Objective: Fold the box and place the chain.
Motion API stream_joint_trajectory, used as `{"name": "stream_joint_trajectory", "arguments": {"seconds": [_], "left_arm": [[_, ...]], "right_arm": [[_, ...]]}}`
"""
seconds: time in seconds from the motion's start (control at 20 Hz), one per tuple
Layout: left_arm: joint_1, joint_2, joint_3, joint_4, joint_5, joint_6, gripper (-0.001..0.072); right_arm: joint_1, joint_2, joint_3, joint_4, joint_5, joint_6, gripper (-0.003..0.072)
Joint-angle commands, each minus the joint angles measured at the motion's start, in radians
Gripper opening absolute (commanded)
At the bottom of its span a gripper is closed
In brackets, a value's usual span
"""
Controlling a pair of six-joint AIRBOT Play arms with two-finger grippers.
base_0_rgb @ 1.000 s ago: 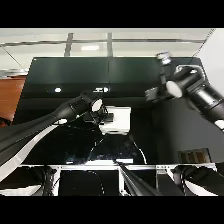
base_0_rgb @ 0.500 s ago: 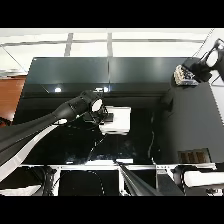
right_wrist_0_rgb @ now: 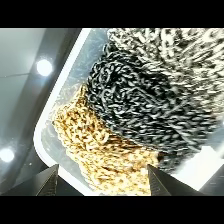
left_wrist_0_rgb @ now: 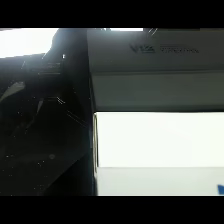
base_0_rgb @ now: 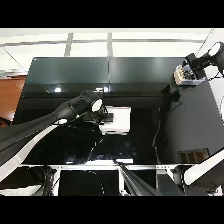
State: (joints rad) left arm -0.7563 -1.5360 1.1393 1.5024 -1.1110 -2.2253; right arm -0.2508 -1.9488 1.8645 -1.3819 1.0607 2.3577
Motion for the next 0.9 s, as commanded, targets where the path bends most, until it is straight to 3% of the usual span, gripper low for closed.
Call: {"name": "stream_joint_trajectory", "arguments": {"seconds": [0.0,0.2,0.25,0.3,0.35,0.4,0.45,0.65,0.85], "left_arm": [[0.0,0.001,0.0,0.0,-0.001,-0.001,0.003],[0.0,0.001,0.0,0.0,-0.001,-0.001,0.003],[0.0,0.001,0.0,0.0,-0.001,-0.001,0.003],[0.0,0.001,0.0,0.0,-0.001,-0.001,0.003],[0.0,0.001,0.0,0.0,-0.001,-0.001,0.003],[0.0,0.001,0.0,0.0,-0.001,-0.001,0.003],[0.0,0.001,0.0,0.0,-0.001,-0.001,0.003],[0.0,0.001,0.0,0.0,-0.001,-0.001,0.003],[0.0,0.001,0.0,0.0,-0.002,-0.001,0.003]], "right_arm": [[-0.004,-0.043,0.022,0.07,-0.023,0.02,0.0612],[-0.004,-0.064,0.022,0.082,-0.027,0.016,0.0604],[-0.004,-0.069,0.022,0.082,-0.029,0.006,0.0547],[-0.002,-0.072,0.022,0.083,-0.035,-0.016,0.0427],[0.002,-0.072,0.022,0.084,-0.048,-0.05,0.0361],[0.003,-0.071,0.022,0.092,-0.058,-0.094,0.0138],[0.003,-0.068,0.022,0.104,-0.061,-0.143,0.0048],[-0.004,-0.006,0.022,0.107,-0.051,-0.318,0.0018],[-0.021,0.148,0.022,0.106,0.006,-0.51,0.0016]]}}
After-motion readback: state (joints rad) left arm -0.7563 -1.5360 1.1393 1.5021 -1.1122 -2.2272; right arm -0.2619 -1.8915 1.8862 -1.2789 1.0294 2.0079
